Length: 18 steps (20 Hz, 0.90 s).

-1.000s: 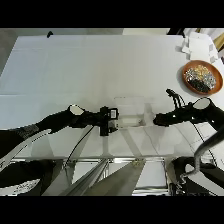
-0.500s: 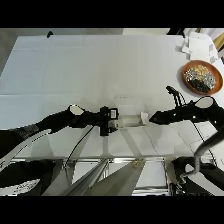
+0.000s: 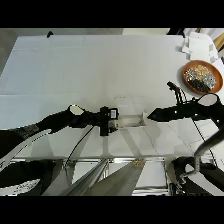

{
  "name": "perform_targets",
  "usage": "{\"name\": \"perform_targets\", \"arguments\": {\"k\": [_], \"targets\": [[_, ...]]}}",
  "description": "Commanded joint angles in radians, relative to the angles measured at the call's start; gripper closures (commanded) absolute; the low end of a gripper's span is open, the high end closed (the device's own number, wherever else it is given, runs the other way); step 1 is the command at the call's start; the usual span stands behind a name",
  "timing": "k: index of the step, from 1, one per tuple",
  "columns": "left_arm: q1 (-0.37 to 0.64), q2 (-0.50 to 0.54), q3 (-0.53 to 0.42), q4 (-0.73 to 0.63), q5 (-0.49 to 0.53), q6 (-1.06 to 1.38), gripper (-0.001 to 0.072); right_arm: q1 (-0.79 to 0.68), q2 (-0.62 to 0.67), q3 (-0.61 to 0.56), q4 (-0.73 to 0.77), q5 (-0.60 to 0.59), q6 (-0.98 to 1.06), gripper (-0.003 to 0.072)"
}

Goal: Fold the box and place the chain.

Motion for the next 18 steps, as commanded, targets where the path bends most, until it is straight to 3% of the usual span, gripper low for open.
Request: {"name": "perform_targets", "arguments": {"k": [1, 3, 6, 18], "targets": [[-0.001, 0.000, 0.000, 0.000, 0.000, 0.000, 0.0459, 0.039, 0.001, 0.002, -0.013, -0.042, 0.009, 0.0343], [-0.001, 0.000, 0.000, 0.000, 0.000, 0.000, 0.0459, 0.096, 0.000, 0.002, -0.050, -0.092, 0.048, 0.0317], [-0.001, 0.000, 0.000, 0.000, 0.000, 0.000, 0.0459, 0.161, 0.001, 0.003, -0.140, -0.143, 0.138, 0.0213], [-0.001, 0.000, 0.000, 0.000, 0.000, 0.000, 0.0459, 0.265, 0.001, 0.013, -0.256, -0.207, 0.327, 0.0214]]}}
